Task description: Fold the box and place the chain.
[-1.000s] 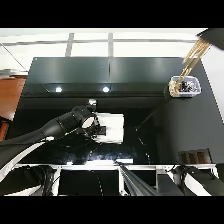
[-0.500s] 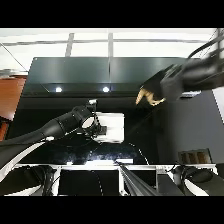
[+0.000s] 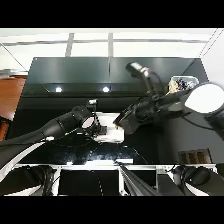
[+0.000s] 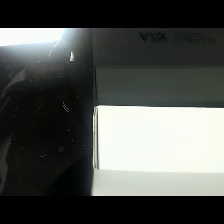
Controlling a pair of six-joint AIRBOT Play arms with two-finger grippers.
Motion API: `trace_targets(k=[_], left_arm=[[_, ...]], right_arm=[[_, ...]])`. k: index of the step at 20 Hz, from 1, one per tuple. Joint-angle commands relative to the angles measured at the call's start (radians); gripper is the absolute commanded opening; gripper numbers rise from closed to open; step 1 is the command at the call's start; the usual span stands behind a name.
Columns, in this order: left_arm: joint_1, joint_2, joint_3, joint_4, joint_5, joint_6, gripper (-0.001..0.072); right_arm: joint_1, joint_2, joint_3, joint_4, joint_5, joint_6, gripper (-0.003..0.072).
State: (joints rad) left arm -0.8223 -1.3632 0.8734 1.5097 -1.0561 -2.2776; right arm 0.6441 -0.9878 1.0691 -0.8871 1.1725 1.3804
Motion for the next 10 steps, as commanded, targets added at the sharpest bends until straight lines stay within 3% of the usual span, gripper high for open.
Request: trace_targets(k=[1, 6, 10], left_arm=[[0.000, 0.000, 0.001, 0.000, -0.001, 0.000, 0.0032], [0.000, 0.000, 0.001, -0.001, -0.002, 0.000, 0.0032], [0.000, 0.000, 0.001, -0.003, -0.003, 0.000, 0.0032]], right_arm=[[0.062, -0.051, -0.061, 0.001, -0.078, 0.008, 0.0023], [0.073, -0.131, -0.063, -0.022, -0.128, 0.012, 0.0025], [0.073, -0.132, -0.063, -0.132, -0.122, 0.058, 0.0025]])
